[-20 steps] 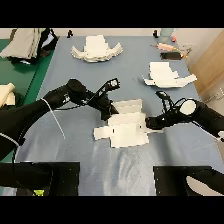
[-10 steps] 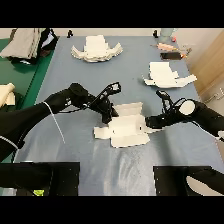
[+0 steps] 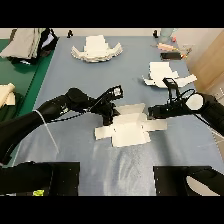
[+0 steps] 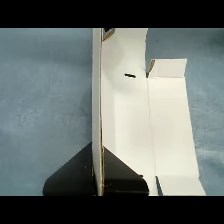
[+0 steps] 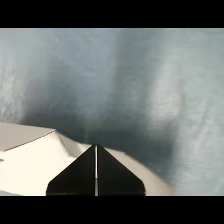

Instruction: Fold the box.

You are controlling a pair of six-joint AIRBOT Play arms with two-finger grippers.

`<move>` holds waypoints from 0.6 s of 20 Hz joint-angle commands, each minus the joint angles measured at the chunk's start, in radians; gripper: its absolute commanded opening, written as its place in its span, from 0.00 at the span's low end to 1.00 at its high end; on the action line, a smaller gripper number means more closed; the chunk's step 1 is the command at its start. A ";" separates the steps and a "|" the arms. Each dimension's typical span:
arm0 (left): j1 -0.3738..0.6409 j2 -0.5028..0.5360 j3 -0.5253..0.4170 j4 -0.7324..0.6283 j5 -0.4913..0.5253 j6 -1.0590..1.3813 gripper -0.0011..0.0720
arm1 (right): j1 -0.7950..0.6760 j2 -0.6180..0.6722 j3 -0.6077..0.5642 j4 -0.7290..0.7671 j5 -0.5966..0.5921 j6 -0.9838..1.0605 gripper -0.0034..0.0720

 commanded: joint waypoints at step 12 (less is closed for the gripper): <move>-0.101 0.062 -0.161 -0.055 0.289 0.182 0.03 | 0.000 0.021 0.013 -0.095 -0.216 0.137 0.05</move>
